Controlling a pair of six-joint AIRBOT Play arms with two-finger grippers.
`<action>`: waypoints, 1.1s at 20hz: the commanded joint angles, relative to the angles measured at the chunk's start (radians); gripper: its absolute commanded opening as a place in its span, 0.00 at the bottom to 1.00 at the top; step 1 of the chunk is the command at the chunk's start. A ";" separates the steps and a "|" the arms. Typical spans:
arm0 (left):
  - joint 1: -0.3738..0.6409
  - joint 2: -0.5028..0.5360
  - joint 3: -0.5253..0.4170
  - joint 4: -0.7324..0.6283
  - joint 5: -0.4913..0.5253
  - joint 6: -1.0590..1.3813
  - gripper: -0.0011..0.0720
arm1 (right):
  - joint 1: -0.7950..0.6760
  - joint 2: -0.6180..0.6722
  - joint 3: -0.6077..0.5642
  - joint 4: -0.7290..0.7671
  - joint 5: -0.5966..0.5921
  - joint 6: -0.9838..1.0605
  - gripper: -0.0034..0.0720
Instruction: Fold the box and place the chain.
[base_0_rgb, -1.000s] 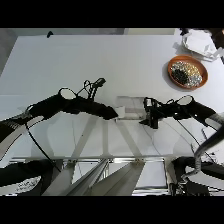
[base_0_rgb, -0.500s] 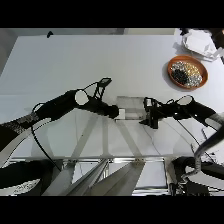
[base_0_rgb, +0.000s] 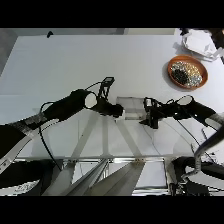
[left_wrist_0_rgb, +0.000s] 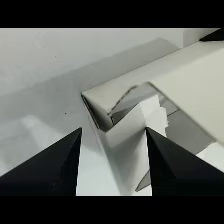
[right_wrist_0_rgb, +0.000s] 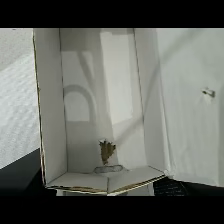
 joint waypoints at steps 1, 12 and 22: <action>-0.031 -0.056 0.083 0.141 -0.134 -0.136 0.62 | 0.000 0.000 0.000 0.001 0.000 0.001 0.65; -0.093 -0.204 0.313 0.280 -0.348 -0.293 0.62 | 0.000 0.000 0.000 0.001 0.000 0.002 0.65; -0.098 -0.278 0.383 0.273 -0.402 -0.506 0.53 | 0.000 0.000 0.000 0.001 0.001 0.002 0.65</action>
